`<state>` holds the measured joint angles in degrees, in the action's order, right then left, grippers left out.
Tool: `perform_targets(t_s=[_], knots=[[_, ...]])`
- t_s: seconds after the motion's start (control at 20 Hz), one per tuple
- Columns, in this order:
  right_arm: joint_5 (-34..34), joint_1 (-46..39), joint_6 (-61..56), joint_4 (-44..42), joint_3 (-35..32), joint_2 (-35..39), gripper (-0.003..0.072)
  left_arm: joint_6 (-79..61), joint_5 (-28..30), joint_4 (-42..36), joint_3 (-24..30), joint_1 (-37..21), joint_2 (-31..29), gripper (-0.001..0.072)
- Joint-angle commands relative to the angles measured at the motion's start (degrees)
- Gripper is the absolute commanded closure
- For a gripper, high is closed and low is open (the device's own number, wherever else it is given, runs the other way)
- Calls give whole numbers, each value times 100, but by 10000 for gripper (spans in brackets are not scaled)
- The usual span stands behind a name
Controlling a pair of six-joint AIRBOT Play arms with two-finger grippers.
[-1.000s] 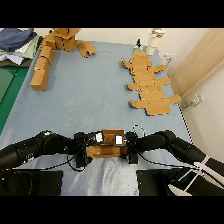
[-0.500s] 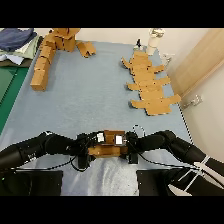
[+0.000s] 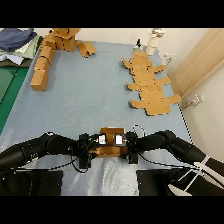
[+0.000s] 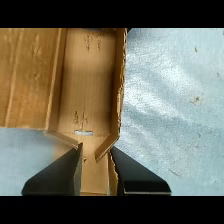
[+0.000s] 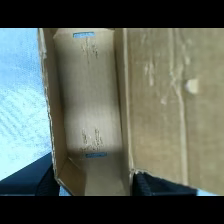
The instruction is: Fold the box.
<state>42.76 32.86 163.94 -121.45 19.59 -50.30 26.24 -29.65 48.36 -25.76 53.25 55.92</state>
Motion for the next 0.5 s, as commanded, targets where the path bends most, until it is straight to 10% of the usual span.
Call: perform_targets(t_s=[0.0, 0.25, 0.45], knots=[[-2, 0, 2, 0, 4, 0, 168, -138, 57, 184, -2, -2, 11, 481], [-2, 0, 2, 0, 4, 0, 168, -140, -11, 391, -2, -2, 9, 605], [-2, 0, 2, 0, 4, 0, 168, -136, -96, 544, -4, -2, 9, 392]])
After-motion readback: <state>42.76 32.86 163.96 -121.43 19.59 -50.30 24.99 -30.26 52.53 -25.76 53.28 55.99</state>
